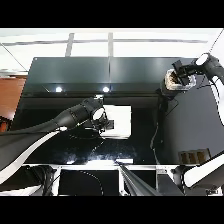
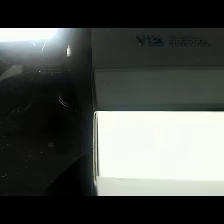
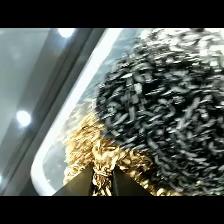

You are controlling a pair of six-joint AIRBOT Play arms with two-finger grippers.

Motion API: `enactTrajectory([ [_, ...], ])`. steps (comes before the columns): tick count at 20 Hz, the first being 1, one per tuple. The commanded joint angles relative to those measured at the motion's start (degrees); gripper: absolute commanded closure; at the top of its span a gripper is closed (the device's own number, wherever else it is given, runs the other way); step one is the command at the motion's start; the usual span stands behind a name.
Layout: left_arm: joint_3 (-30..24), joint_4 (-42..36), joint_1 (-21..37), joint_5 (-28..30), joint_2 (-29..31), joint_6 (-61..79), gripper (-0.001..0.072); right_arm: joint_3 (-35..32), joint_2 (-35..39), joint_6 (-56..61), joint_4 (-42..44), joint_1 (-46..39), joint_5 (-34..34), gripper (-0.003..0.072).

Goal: Fold the box and place the chain.

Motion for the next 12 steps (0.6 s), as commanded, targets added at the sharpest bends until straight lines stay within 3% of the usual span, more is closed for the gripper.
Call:
enactTrajectory([
  [1,0.0,0.0,0.0,0.0,0.0,0.0,0.0682,0.9,1.3,-6.5,2.6,-0.4,2.1,0.0646],
  [6,0.0,0.0,0.0,0.0,0.0,0.0,0.0682,3.9,7.3,-17.5,2.4,-1.3,6.7,0.0651],
  [12,0.0,0.0,0.0,-0.3,0.0,0.0,0.0681,3.9,24.1,-31.5,3.0,-2.3,6.5,0.0653],
])
